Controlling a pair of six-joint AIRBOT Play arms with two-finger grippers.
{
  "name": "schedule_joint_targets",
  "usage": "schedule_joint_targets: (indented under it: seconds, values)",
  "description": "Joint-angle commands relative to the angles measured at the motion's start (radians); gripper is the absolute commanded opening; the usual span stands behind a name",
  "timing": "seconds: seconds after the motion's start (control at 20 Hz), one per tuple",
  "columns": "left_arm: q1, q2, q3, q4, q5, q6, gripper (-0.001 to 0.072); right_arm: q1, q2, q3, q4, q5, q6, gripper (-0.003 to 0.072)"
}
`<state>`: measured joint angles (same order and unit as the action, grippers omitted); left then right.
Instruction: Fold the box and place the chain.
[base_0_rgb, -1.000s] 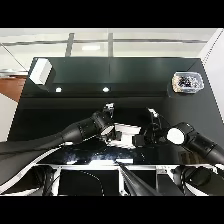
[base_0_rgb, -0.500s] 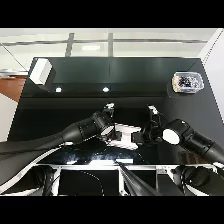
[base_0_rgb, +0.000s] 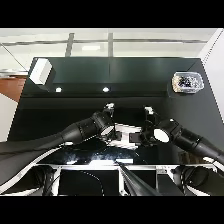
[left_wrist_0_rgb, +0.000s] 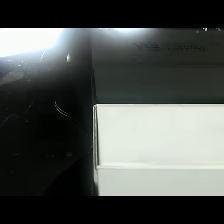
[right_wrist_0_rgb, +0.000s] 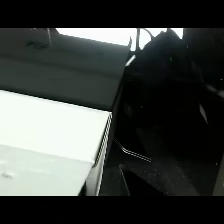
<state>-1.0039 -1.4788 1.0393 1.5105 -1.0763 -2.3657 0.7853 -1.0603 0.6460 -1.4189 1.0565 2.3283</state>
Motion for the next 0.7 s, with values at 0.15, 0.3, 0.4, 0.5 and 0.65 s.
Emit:
schedule_joint_targets:
  seconds: [0.15,0.3,0.4,0.5,0.65]
  values:
    - [0.001,0.000,0.000,0.001,0.002,0.002,0.0033,0.014,-0.077,0.057,-0.014,0.010,0.042,0.0241]
    - [0.001,0.000,0.000,0.000,0.002,0.002,0.0033,0.014,-0.111,0.077,-0.061,0.009,0.030,0.0241]
    - [0.001,0.000,0.000,0.000,0.002,0.002,0.0033,0.014,-0.119,0.081,-0.074,0.019,0.027,0.0241]
    - [0.001,0.000,0.000,0.000,0.002,0.002,0.0033,0.014,-0.119,0.081,-0.075,0.018,0.024,0.0241]
    - [0.001,0.000,0.000,0.000,0.002,0.002,0.0033,0.014,-0.124,0.081,-0.074,0.018,0.024,0.0241]
